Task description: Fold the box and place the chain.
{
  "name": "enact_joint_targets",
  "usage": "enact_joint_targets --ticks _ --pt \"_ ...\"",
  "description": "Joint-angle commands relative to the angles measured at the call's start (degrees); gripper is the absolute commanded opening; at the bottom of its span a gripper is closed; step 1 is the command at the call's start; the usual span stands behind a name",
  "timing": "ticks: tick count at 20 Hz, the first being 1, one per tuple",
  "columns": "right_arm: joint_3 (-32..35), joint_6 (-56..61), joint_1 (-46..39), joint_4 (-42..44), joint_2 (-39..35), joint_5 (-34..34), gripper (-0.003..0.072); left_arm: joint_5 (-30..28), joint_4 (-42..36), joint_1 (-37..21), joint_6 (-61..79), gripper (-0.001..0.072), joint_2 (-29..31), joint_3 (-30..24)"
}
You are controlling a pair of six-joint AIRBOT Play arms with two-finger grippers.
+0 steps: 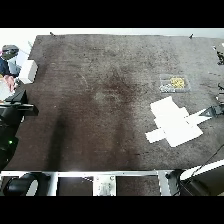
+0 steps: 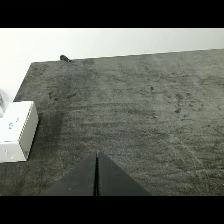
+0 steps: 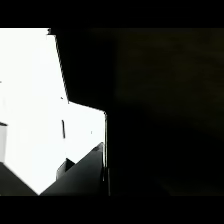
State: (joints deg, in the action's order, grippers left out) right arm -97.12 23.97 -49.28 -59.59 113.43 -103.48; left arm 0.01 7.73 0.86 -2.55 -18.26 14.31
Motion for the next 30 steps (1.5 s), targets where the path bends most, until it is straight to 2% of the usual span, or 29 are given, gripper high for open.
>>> enact_joint_targets --ticks 1,4,7,9,11,13,15,18,23,24,25,26,27,30 --pt "6.97 -0.02 0.07 7.15 -4.20 -0.13 0.0010 -0.02 0.02 0.02 0.00 0.0013 0.04 -0.02" --pt "15.61 0.00 1.05 16.79 -8.70 0.00 0.0009 -0.02 0.02 0.02 0.00 0.0013 0.04 -0.02" --pt "27.19 0.87 4.85 24.28 -14.49 2.47 0.0008 0.00 0.02 0.02 0.00 0.0013 0.04 -0.02" --pt "36.04 0.83 8.39 30.56 -19.15 7.72 0.0008 -0.02 0.02 0.02 0.00 0.0013 0.04 -0.02" --pt "44.68 1.14 13.33 35.76 -24.44 16.26 0.0008 -0.02 0.02 0.02 0.00 0.0013 0.04 -0.02" --pt "51.01 1.55 20.74 39.15 -28.33 23.21 0.0009 -0.02 0.02 0.02 0.00 0.0013 0.04 -0.02" --pt "51.93 1.79 28.76 39.41 -28.87 28.30 0.0009 -0.02 0.02 0.02 0.00 0.0013 0.04 0.09" --pt "51.78 2.67 37.59 42.56 -28.89 40.24 0.0009 0.50 0.02 0.02 0.00 0.0013 0.04 0.09" --pt "51.84 2.75 44.81 47.80 -28.89 52.11 0.0009 3.28 0.00 0.02 -0.59 0.0015 0.04 0.09" --pt "51.84 2.56 45.51 48.50 -28.92 52.72 0.0008 6.73 0.04 0.02 0.20 0.0084 0.04 0.20" --pt "51.84 2.62 45.99 48.54 -28.92 53.53 0.0008 11.87 0.00 0.02 1.49 0.0465 -0.02 0.63" --pt "51.84 2.60 46.62 48.54 -28.92 54.31 0.0008 17.11 -0.04 0.02 1.55 0.0551 -0.13 1.27" --pt "51.84 2.58 47.28 48.57 -28.92 55.49 0.0008 21.38 -0.44 0.02 1.60 0.0478 -0.63 1.86" --pt "52.02 2.58 48.26 48.54 -28.92 59.65 0.0008 27.56 -3.08 0.02 1.60 0.0475 -6.86 4.87"
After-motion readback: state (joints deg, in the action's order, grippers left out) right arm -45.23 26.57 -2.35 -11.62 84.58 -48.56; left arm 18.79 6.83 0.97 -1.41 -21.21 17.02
